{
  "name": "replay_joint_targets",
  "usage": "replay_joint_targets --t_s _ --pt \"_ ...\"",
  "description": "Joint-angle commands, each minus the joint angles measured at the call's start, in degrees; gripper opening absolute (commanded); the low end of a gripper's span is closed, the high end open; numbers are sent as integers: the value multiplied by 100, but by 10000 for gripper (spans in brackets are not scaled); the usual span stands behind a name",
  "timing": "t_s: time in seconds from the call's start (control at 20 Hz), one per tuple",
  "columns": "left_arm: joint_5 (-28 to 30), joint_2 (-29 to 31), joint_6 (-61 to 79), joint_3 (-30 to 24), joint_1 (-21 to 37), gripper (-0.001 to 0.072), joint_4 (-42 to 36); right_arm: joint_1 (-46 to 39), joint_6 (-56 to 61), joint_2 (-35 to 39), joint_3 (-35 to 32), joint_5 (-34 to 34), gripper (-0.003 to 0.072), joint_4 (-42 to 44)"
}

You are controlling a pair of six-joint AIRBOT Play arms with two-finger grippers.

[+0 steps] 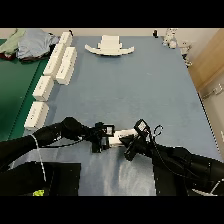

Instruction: Fold the box.

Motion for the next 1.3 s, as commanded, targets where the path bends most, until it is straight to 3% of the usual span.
replay_joint_targets --t_s 0.0,0.45,0.55,1.25 --pt "2 0 -4 4 4 597 0 4 2 4 7 2 18 2" --pt "0 0 -2 4 4 599 0 4 4 4 7 -37 18 2" --pt "0 0 -2 4 4 720 0 4 2 4 7 -37 18 2" --pt "-2 0 -229 24 4 720 -4 -7 2 -2 7 -42 18 2"
